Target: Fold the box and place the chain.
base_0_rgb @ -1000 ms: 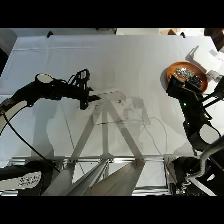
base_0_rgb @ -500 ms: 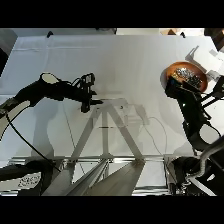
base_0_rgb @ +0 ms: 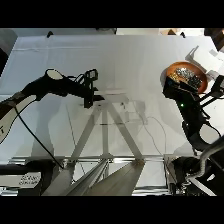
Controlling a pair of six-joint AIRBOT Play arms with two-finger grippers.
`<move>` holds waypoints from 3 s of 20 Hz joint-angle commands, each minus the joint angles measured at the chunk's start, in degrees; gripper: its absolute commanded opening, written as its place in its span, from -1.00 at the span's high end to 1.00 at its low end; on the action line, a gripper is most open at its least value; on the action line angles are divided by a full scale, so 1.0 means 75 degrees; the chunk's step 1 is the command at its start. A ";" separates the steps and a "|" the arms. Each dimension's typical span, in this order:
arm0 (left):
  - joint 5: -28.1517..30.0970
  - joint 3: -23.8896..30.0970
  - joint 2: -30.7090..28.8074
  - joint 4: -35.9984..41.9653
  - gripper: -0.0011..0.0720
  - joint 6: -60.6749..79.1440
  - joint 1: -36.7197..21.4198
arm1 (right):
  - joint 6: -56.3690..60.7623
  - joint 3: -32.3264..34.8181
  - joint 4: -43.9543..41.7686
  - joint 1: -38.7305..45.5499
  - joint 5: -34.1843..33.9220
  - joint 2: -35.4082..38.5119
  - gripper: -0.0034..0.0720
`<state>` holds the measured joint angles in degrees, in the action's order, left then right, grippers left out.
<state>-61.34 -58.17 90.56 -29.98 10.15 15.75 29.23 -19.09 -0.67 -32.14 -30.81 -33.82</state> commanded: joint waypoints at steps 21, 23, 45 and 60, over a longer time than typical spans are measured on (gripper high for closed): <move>-0.0189 -0.0041 0.0408 -0.0530 0.96 0.1195 0.0009 | 0.0003 -0.0003 0.0000 -0.0006 0.0020 0.0009 -0.87; -0.0192 -0.0041 0.0408 -0.0530 0.96 0.1192 0.0009 | 0.0003 -0.0003 0.0003 -0.0006 0.0023 0.0009 -0.87; -0.0192 -0.0041 0.0408 -0.0530 0.94 0.1192 0.0009 | -0.1816 -0.0026 0.6892 -0.0006 0.7936 0.0399 -0.95; -0.0195 -0.0041 0.0408 -0.0530 0.94 0.1195 0.0009 | -0.3363 -0.0023 0.5767 -0.0006 0.7519 -0.1856 -0.98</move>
<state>-62.78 -58.46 93.58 -33.95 19.09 15.79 4.54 -19.27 47.33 -32.14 26.09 -45.98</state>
